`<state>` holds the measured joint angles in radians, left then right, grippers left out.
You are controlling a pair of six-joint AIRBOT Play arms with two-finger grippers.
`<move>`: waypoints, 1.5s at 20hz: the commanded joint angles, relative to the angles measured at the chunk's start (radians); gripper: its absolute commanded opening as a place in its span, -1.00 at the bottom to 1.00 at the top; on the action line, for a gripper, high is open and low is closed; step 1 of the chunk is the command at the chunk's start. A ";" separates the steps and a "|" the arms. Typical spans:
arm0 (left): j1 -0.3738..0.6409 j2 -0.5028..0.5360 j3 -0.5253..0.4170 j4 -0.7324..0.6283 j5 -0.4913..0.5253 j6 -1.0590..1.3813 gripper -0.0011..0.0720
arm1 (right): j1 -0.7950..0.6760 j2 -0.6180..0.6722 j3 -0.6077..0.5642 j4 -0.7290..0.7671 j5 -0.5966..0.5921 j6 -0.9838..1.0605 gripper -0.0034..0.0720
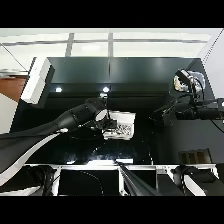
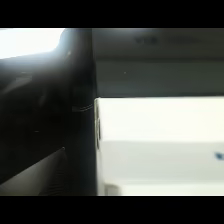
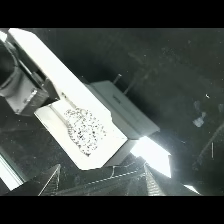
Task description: Fold the box and place the chain.
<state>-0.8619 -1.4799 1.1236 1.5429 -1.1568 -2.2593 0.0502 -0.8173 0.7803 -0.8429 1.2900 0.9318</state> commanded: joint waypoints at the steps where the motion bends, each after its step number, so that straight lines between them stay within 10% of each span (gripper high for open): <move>1: 0.010 0.036 0.082 0.078 -0.167 0.274 0.42 | 0.000 0.001 0.001 -0.004 0.001 0.000 0.70; 5: 0.097 0.169 0.093 0.116 -0.388 0.588 0.42 | 0.000 0.001 0.001 -0.005 0.008 0.008 0.70; 8: 0.286 0.272 0.013 0.060 -0.340 0.636 0.41 | 0.000 0.001 0.001 -0.005 0.008 0.028 0.70; 12: 0.586 0.429 -0.245 -0.548 0.013 1.096 0.41 | 0.000 0.001 0.001 -0.005 0.008 0.080 0.70; 15: 0.711 0.441 -0.442 -1.015 0.047 1.634 0.43 | 0.000 0.001 0.001 -0.005 0.008 0.109 0.70; 17: 0.709 0.420 -0.512 -1.041 0.058 1.883 0.98 | 0.000 0.001 0.001 -0.004 0.008 0.109 0.70; 22: 0.636 0.349 -0.542 -0.982 0.084 2.520 0.97 | 0.000 0.001 0.001 -0.003 0.006 0.109 0.70; 30: 0.537 0.199 -0.526 -0.991 0.199 2.739 0.97 | 0.000 0.001 0.001 -0.004 -0.048 0.108 0.70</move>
